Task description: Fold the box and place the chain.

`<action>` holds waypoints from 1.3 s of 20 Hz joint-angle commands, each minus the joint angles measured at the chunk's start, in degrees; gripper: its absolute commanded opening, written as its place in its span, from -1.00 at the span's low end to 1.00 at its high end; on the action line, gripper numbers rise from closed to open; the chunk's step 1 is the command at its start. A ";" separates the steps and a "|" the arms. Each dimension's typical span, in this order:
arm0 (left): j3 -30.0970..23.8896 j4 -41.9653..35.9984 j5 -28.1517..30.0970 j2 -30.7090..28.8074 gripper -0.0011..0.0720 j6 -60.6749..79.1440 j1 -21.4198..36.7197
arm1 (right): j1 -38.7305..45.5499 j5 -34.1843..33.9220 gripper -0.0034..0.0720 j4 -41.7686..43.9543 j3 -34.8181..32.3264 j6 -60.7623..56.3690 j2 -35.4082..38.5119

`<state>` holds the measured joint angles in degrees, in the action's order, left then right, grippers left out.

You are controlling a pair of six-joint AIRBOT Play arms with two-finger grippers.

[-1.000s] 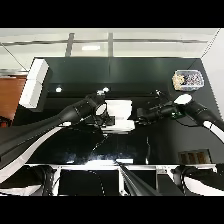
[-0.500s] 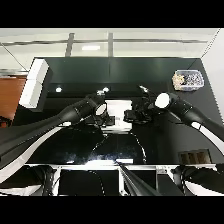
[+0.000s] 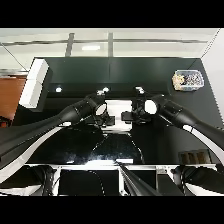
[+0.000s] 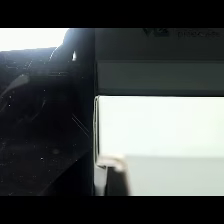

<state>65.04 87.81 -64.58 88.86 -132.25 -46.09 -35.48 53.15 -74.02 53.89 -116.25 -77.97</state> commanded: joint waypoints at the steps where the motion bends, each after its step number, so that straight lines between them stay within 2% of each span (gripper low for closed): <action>1: 0.02 0.00 -0.02 -0.02 -0.89 0.00 0.00 | -2.71 6.82 0.20 -6.82 4.07 -8.72 -2.73; 2: 0.02 0.00 -0.02 -0.02 -0.89 0.00 0.00 | -3.37 8.37 0.20 -8.11 4.96 -9.90 -3.50; 4: 0.02 0.00 -0.04 -0.02 -0.89 0.00 0.00 | -4.39 8.66 -0.26 -9.11 5.81 -10.91 -4.44; 14: 0.02 0.00 -0.07 -0.02 -0.89 -0.02 0.00 | -4.63 8.52 -0.26 -9.03 6.01 -13.05 -7.10; 15: 0.02 -0.02 -0.04 -0.02 -0.89 0.00 0.00 | -4.61 8.52 -0.32 -9.11 6.01 -13.51 -7.13; 16: 0.02 0.00 -0.04 -0.02 -0.89 -0.02 0.00 | -4.61 8.44 -0.59 -9.25 6.01 -13.64 -7.13; 17: 0.02 -0.02 -0.04 -0.02 -0.89 -0.02 0.00 | -4.61 8.09 -0.59 -9.20 6.01 -14.23 -7.15; 18: 0.02 -0.02 -0.07 -0.02 -0.89 0.00 0.00 | -4.63 7.65 -0.84 -9.16 6.01 -14.80 -7.15; 19: 0.02 0.00 -0.04 -0.02 -0.89 0.00 0.00 | -4.63 7.19 -0.87 -9.03 6.01 -14.93 -7.15; 24: 0.02 0.02 0.00 -0.02 -0.89 0.00 0.00 | -4.61 7.30 -0.85 -8.76 6.01 -14.64 -7.13; 26: 0.02 0.02 0.00 -0.02 -0.89 0.00 0.00 | -4.59 7.30 -0.39 -8.74 6.01 -14.67 -7.13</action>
